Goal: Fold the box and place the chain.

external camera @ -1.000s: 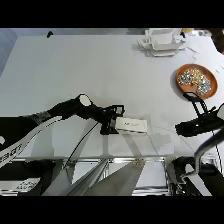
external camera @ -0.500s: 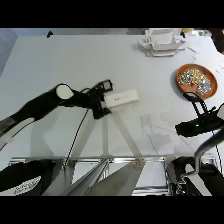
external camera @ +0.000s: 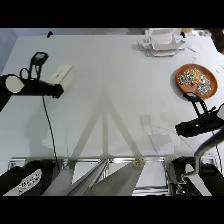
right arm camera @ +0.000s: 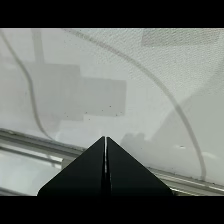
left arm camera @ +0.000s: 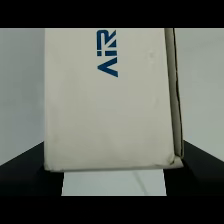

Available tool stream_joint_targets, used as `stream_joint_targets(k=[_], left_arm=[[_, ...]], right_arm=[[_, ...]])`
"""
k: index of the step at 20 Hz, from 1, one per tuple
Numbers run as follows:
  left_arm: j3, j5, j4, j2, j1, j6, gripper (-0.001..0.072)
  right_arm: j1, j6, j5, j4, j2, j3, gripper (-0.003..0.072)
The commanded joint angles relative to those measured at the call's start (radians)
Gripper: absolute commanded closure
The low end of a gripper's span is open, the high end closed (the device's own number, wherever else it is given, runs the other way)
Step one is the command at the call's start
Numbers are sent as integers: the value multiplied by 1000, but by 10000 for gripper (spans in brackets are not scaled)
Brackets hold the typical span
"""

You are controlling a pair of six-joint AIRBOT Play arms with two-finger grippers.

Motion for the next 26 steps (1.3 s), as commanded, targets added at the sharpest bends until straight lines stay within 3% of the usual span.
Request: stream_joint_targets(k=[1, 2, 4, 5, 7, 8, 11, 12, 17, 26], left_arm=[[-42, -85, 93, -22, 146, -132, 595], [-63, -89, 94, -29, 169, -132, 535], [-90, -101, 94, -39, 201, -132, 525], [-101, -101, 94, -42, 211, -132, 474], [-116, -110, 93, -44, 217, -132, 226], [-119, -117, 93, -44, 217, -132, 151], [-119, -158, 93, -43, 216, -118, 98], [-119, -170, 93, -43, 216, -104, 5], [-119, -223, 87, -12, 215, -72, 7], [-119, -255, 94, 238, 215, -72, 15]], right_arm=[[0, 0, 0, 0, -1, 0, 669], [0, 0, 0, 0, -1, 0, 669], [0, 0, 0, 0, -1, 0, 669], [0, 0, 0, 0, -1, 0, 669], [0, 0, 0, 0, -1, 0, 669], [0, 0, 0, 0, -1, 0, 669], [0, 0, 0, 0, -1, 0, 669], [0, 0, 0, 0, -1, 0, 669], [0, 0, 0, 0, -1, 0, 669], [0, 0, 0, 0, -1, 0, 669]])
